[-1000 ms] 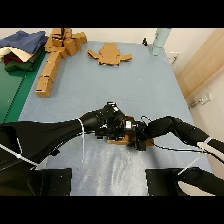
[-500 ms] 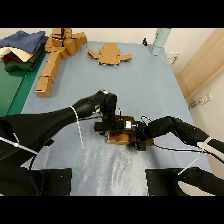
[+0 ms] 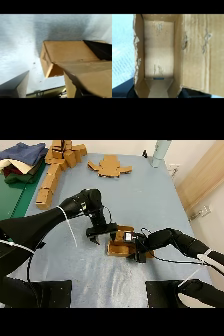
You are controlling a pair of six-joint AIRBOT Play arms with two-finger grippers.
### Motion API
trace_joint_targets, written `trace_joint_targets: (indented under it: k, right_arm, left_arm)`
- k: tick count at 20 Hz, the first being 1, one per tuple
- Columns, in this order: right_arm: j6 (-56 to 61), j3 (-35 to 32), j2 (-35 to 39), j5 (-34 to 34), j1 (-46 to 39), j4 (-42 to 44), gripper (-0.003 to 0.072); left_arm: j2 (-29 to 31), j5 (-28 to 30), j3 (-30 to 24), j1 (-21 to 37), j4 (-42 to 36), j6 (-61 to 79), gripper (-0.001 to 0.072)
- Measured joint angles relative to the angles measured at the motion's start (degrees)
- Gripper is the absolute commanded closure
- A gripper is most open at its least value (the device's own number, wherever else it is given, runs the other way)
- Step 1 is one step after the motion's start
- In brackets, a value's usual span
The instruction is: Fold the box.
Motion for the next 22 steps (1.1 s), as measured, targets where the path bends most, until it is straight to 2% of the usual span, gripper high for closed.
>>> trace_joint_targets:
  k: [1, 2, 3, 6, 11, 15, 17, 19, 22]
  right_arm:
    - [0.00, 0.00, 0.00, 0.00, 0.00, -0.02, 0.0090]
    - [0.00, 0.00, 0.00, 0.00, 0.00, 0.00, 0.0090]
    - [0.00, 0.00, 0.00, 0.00, 0.00, 0.00, 0.0091]
    - [0.00, 0.00, 0.00, 0.00, 0.00, 0.00, 0.0090]
    - [0.00, 0.00, 0.00, 0.02, 0.00, 0.00, 0.0090]
    - [0.00, 0.00, 0.00, 0.02, 0.00, 0.00, 0.0091]
    - [0.00, 0.00, 0.00, 0.02, 0.00, 0.00, 0.0090]
    - [0.00, 0.00, 0.00, 0.02, 0.00, 0.00, 0.0090]
    - [0.00, 0.00, 0.00, 0.00, 0.00, 0.00, 0.0090]
  left_arm:
    - [0.00, -0.48, 0.02, 0.83, -0.37, 0.90, 0.0241]
    - [0.00, -0.79, 0.04, 1.77, -0.68, 2.12, 0.0539]
    - [0.00, -1.11, 0.07, 2.62, -0.98, 4.02, 0.0688]
    - [0.00, -1.09, 0.28, 4.79, -1.64, 11.85, 0.0698]
    - [0.09, 2.60, 1.68, 7.50, -1.75, 31.21, 0.0699]
    - [3.41, 2.49, 0.20, 10.27, -1.97, 47.36, 0.0699]
    - [7.74, 2.64, -4.02, 13.11, -2.12, 53.53, 0.0699]
    - [14.05, 3.04, -10.93, 16.50, -2.25, 60.08, 0.0698]
    - [23.71, 4.46, -22.10, 18.60, -6.05, 73.35, 0.0698]
